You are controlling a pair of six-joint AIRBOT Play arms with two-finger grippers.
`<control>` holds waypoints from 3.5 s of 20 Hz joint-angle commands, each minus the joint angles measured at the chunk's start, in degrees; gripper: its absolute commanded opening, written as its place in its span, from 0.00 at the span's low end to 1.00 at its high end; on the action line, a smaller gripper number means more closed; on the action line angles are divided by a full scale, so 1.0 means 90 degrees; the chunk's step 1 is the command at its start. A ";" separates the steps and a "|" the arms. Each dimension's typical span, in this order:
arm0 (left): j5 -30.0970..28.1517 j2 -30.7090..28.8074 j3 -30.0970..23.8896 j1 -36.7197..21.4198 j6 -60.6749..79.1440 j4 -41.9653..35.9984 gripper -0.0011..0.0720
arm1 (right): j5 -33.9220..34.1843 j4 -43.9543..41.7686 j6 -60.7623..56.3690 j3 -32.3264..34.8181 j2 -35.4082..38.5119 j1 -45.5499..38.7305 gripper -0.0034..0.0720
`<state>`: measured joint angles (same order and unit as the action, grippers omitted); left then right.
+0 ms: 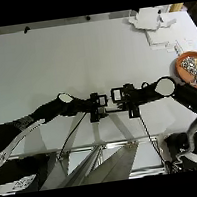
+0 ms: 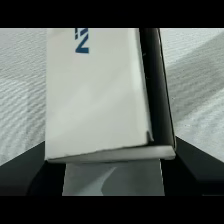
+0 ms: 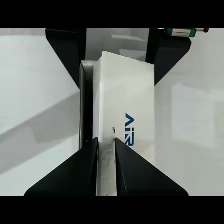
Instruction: Fold the box and place the chain.
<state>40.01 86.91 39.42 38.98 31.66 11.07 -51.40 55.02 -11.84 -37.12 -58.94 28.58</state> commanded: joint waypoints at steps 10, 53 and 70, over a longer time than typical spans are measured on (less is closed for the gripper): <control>0.0010 -0.0002 0.0002 0.0005 0.0005 0.0007 0.55 | -0.0044 -0.0551 -0.0012 0.0034 -0.0131 0.0005 0.53; 0.0010 -0.0002 0.0002 0.0005 0.0002 0.0007 0.55 | -0.0160 -0.0255 -0.0306 0.0187 -0.0457 0.0185 0.08; 0.0010 -0.0002 0.0002 0.0005 0.0002 0.0007 0.55 | -0.1387 0.1588 -0.4097 -0.0109 0.1127 -0.1426 0.08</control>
<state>40.10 86.94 39.42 39.03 31.66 11.09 -57.49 59.07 -35.46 -37.63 -53.23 21.50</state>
